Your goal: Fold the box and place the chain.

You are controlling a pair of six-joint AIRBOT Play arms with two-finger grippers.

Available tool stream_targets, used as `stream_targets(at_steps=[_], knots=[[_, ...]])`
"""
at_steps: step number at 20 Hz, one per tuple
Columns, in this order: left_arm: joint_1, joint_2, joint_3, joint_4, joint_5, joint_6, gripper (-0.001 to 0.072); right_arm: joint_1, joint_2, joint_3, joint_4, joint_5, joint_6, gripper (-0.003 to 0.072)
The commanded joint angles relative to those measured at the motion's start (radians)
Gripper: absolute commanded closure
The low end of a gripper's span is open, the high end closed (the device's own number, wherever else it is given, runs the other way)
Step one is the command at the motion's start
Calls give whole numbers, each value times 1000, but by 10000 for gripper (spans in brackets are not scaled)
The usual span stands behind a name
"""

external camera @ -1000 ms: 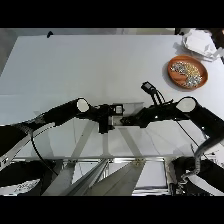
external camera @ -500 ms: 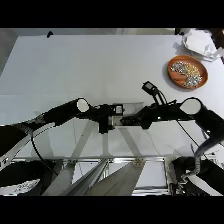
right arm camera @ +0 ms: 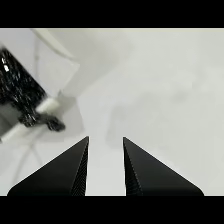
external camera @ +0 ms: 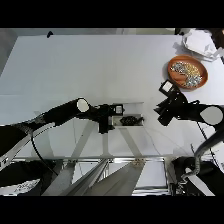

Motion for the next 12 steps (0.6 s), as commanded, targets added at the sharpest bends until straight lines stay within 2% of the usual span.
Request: stream_targets(at_steps=[1, 4, 5, 6, 12], knots=[[0, 0, 1, 0, 0, 0, 439, -8, -56, -52, 39, -10, -371, 434], [0, 0, 1, 0, 0, 0, 439, 42, -122, -87, 74, 10, -560, 415], [0, 0, 1, 0, 0, 0, 439, 66, -140, -92, 75, -2, -583, 359], [0, 0, 1, 0, 0, 0, 439, 87, -158, -96, 88, -18, -599, 340], [0, 0, 1, 0, 0, 0, 439, 127, -248, -96, 121, -79, -644, 342]])
